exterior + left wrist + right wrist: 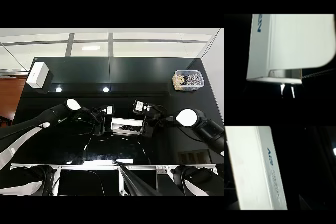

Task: Fold the box and place the chain.

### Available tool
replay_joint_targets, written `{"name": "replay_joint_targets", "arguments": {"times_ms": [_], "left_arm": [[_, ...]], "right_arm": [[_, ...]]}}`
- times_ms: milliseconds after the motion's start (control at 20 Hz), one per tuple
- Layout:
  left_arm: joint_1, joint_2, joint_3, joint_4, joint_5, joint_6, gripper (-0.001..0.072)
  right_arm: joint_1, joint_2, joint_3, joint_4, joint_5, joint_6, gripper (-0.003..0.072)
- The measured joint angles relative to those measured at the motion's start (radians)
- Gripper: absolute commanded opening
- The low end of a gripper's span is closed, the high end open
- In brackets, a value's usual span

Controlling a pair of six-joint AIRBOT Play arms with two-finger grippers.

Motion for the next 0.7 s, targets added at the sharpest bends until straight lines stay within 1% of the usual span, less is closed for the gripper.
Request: {"name": "replay_joint_targets", "arguments": {"times_ms": [200, 300, 550, 700], "left_arm": [[0.000, 0.000, 0.000, 0.000, 0.000, 0.000, 0.0467], [0.000, 0.000, 0.000, 0.000, 0.000, 0.000, 0.0467], [0.000, 0.000, 0.000, 0.000, 0.000, 0.000, 0.0466], [0.000, 0.000, 0.000, 0.000, 0.000, 0.000, 0.0467]], "right_arm": [[-0.014, 0.047, 0.083, 0.026, 0.119, 0.074, 0.0695], [-0.038, 0.061, 0.105, 0.042, 0.164, 0.104, 0.0695], [-0.105, 0.048, 0.086, 0.063, 0.204, 0.124, 0.0695], [-0.096, 0.013, 0.061, 0.069, 0.223, 0.071, 0.0695]]}}
